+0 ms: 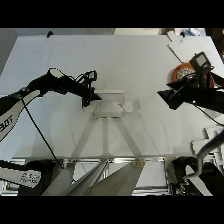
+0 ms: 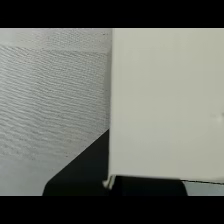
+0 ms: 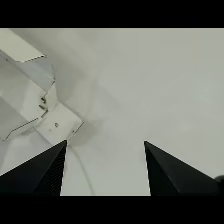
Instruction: Fold the box and place the chain.
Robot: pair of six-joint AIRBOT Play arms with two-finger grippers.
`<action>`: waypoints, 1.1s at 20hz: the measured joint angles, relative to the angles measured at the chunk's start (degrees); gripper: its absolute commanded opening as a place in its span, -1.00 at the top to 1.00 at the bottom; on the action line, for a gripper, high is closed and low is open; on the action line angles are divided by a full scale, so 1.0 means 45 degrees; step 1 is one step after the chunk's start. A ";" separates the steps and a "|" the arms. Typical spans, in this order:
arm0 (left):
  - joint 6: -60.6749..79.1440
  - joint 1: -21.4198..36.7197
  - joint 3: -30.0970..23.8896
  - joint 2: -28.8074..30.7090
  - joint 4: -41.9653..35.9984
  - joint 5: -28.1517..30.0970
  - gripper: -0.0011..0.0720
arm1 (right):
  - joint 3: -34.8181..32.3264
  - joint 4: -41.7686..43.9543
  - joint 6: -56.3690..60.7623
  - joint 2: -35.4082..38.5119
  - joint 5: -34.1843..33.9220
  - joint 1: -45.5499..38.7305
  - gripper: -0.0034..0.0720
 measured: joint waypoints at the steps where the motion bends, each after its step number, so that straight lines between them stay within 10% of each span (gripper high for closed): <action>1: 0.0000 0.0000 0.0000 0.0000 0.0000 0.0000 0.93 | 0.0000 -0.0097 -0.0219 0.0000 0.0015 0.0257 -0.49; 16: -0.0316 0.0000 0.0005 -0.0073 0.1098 0.0364 0.93 | 0.0000 -0.1054 -0.0729 -0.0670 0.0010 0.0981 -0.49; 22: -0.0369 0.0000 0.0005 -0.0083 0.1355 0.0369 0.93 | 0.0000 -0.1005 -0.2506 -0.1433 0.0253 0.0986 -0.84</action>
